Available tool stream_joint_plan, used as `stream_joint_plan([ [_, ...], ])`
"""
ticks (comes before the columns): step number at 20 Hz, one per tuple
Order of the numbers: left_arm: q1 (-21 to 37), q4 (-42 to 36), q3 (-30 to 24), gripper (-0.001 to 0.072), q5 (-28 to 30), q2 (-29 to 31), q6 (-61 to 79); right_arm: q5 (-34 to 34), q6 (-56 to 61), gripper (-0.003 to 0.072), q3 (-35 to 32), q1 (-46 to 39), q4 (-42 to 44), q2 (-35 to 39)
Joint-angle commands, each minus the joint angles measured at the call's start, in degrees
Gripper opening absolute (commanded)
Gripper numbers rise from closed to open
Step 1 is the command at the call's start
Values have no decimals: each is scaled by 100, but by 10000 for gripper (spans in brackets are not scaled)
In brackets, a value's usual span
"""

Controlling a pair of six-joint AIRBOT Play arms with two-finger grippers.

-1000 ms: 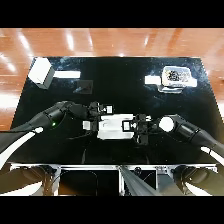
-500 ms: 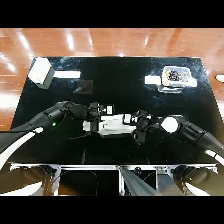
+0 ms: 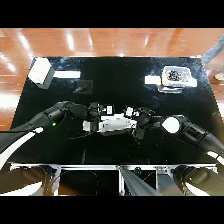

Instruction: Fold the box and place the chain.

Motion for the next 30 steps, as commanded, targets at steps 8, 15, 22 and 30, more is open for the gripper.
stream_joint_plan([
  [8, 2, 0, 2, 20, 2, 0, 2, -20, 184, 706, 4, -177, -205, 221],
  [15, 4, 2, 2, 21, 0, -2, 2, -507, -1207, 707, 4, -168, 251, 175],
  [22, 4, 85, 46, 20, 2, -2, 2, 275, -2911, 707, 4, -181, 1611, -420],
  [30, 98, 310, 348, 20, 468, -258, 0, 326, -2970, 706, 4, -181, 1611, -686],
])
